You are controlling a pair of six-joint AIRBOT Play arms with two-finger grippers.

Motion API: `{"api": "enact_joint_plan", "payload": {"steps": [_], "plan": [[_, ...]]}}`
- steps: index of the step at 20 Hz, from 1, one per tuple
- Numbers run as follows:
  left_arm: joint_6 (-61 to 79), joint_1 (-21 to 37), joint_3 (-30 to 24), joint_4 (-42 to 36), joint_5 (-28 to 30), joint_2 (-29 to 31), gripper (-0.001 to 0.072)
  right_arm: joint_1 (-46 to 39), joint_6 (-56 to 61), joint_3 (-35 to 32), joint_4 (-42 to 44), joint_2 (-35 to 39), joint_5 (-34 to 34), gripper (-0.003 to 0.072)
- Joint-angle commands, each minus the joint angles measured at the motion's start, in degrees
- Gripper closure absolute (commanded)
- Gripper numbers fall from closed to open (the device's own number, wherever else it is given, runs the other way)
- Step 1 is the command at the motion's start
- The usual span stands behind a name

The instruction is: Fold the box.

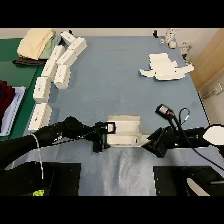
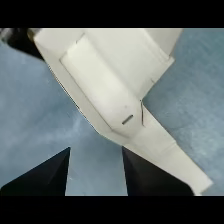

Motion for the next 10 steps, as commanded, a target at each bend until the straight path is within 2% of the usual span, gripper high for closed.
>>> {"api": "enact_joint_plan", "payload": {"steps": [1, 2, 3, 5, 10], "plan": [[0.0, 0.0, 0.0, 0.0, 0.0, 0.0, 0.0285, 0.5, 16.5, 0.5, 15.0, -2.5, -6.8, 0.0267], [0.0, 0.0, 0.0, 0.0, 0.0, 0.0, 0.0284, 0.6, 15.5, 0.5, 18.9, -5.8, -9.2, 0.0434], [0.0, 0.0, 0.0, 0.0, 0.0, 0.0, 0.0285, 0.7, 13.3, 0.5, 22.9, -9.7, -11.8, 0.046], [0.0, 0.0, 0.0, 0.0, 0.0, 0.0, 0.0284, 0.7, 6.5, 1.8, 28.4, -17.8, -14.4, 0.0459], [0.0, 0.0, 0.0, 0.0, 0.0, 0.0, 0.0284, 0.7, 1.8, 10.8, 28.0, -35.2, -17.3, 0.0459]]}}
